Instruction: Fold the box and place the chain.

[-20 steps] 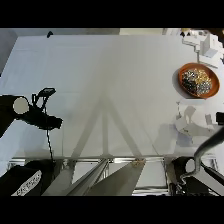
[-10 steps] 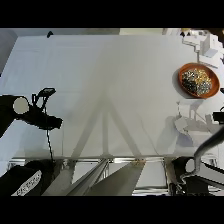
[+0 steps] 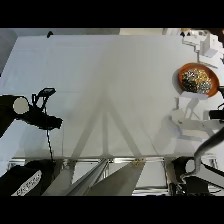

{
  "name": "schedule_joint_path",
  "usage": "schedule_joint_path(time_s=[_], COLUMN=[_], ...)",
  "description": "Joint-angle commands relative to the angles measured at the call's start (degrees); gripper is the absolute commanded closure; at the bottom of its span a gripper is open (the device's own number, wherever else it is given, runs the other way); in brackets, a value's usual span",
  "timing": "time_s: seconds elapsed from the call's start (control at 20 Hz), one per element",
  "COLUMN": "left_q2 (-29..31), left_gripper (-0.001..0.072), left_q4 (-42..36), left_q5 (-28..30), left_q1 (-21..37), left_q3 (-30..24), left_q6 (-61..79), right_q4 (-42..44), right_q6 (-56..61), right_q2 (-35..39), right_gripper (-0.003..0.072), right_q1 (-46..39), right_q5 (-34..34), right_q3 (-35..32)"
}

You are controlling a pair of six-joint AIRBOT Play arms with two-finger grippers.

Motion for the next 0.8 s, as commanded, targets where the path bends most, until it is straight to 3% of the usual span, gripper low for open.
schedule_joint_path(time_s=[0.0,0.1,0.4,0.55,0.75], left_q2=[-0.02,-0.02,-0.02,-0.02,-0.04], left_gripper=[0.07,0.07,0.07,0.07,0.07], left_q4=[0.02,0.02,0.02,-0.04,-1.49], left_q5=[0.02,0.02,0.02,0.28,0.52], left_q1=[0.07,0.07,0.07,0.07,0.07], left_q3=[-0.02,-0.02,-0.02,-0.02,-0.02], left_q6=[0.0,0.0,0.0,0.0,-0.9], right_q4=[21.9,30.38,40.96,41.59,41.51], right_q6=[-5.66,-6.21,-3.74,-0.35,0.74], right_q2=[6.14,11.98,27.98,30.6,30.58], right_gripper=[0.0674,0.0674,0.0674,0.0673,0.0673], right_q1=[4.26,9.29,27.58,35.65,43.04], right_q5=[-2.29,-5.84,-15.87,-19.39,-20.92], right_q3=[-1.22,-4.7,-17.59,-22.64,-24.65])
